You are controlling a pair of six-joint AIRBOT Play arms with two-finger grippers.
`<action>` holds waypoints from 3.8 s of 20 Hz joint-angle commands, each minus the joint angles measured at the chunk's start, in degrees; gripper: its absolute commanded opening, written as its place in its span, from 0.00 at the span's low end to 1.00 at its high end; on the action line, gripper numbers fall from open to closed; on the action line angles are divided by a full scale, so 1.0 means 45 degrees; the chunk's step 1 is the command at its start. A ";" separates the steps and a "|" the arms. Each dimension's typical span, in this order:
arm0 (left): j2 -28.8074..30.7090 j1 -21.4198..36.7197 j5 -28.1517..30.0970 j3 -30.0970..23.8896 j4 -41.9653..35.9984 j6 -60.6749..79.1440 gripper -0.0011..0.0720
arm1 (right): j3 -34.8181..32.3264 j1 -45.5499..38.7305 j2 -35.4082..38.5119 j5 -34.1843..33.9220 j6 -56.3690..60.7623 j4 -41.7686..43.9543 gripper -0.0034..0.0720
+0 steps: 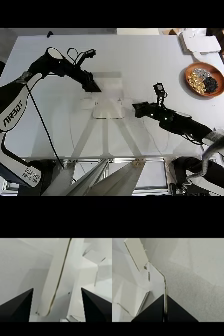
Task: Fold the box and place the chain.
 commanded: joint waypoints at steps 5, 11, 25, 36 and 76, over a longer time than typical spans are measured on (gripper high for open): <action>-0.0189 -0.0136 0.0102 0.0010 0.0257 0.1122 0.87 | -0.0005 0.0005 -0.0005 0.0005 0.0005 0.0000 0.06; -0.0243 -0.0170 -0.0097 0.0005 0.0243 0.1719 0.49 | -0.0005 0.0005 -0.0005 0.0005 0.0005 0.0000 0.06; -0.0219 -0.0170 -0.1141 0.0005 0.0185 0.2166 0.03 | -0.0005 0.0010 -0.0005 0.0005 0.0000 0.0000 0.06; -0.0219 -0.0219 -0.1093 0.0005 0.0199 0.2161 0.03 | -0.0005 0.0010 -0.0005 0.0005 0.0005 0.0000 0.06; 0.3322 0.0243 0.2288 -0.4658 -0.0068 0.7713 0.02 | -0.0005 -0.4420 0.4595 0.0087 0.1166 -0.0578 0.65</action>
